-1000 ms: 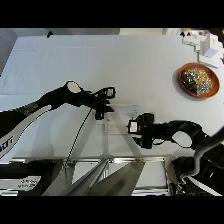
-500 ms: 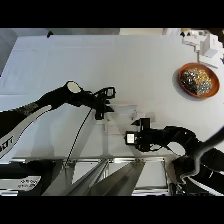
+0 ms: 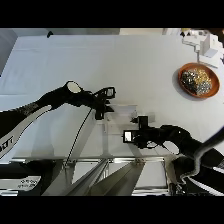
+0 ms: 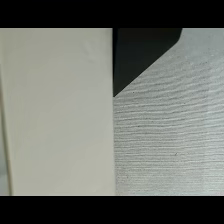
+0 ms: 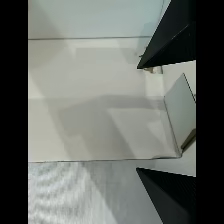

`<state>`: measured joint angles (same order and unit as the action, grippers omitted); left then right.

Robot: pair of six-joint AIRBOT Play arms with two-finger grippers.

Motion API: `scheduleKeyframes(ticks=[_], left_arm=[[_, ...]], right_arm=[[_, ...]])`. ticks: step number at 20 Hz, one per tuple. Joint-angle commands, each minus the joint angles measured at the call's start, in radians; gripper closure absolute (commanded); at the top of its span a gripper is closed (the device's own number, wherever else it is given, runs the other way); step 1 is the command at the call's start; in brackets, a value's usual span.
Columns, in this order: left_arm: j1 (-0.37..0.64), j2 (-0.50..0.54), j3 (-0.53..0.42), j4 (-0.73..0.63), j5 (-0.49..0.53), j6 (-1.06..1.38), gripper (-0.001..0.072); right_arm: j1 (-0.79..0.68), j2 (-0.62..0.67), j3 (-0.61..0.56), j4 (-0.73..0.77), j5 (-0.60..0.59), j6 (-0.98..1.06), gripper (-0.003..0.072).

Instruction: Fold the box and place the chain.

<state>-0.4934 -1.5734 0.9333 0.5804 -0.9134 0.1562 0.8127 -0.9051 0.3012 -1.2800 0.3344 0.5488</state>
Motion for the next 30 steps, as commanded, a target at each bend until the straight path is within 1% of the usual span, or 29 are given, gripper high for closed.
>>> scheduleKeyframes(ticks=[1,7,13,15,18,23,26,30], left_arm=[[-0.001,-0.001,0.0,0.0,0.0,0.0,0.0702],[-0.001,-0.001,0.0,0.0,0.0,0.0,0.0702],[-0.001,-0.001,0.0,0.0,0.0,0.0,0.0702],[-0.001,-0.001,0.0,0.0,0.0,0.0,0.0702],[-0.001,-0.001,0.0,0.0,0.0,0.0,0.0702],[-0.001,-0.001,0.0,0.0,0.0,0.0,0.0702],[-0.001,-0.001,0.0,0.0,0.0,0.0,0.0702],[-0.001,-0.001,0.0,0.0,0.0,0.0,0.0702]], right_arm=[[-0.008,-0.007,0.001,-0.003,-0.031,0.0,-0.0012],[-0.07,0.039,0.037,-0.025,-0.015,0.0,-0.0011],[-0.082,0.039,0.074,-0.021,0.087,0.0,-0.0009],[-0.086,0.039,0.096,-0.02,0.1,0.0,-0.0009],[-0.145,0.039,0.105,0.042,0.101,0.0,-0.0009],[-0.213,0.039,0.105,0.058,0.135,0.0,-0.0009],[-0.248,0.039,0.105,0.092,0.135,-0.013,-0.0009],[-0.315,0.038,0.105,0.163,0.137,-0.104,-0.0009]])
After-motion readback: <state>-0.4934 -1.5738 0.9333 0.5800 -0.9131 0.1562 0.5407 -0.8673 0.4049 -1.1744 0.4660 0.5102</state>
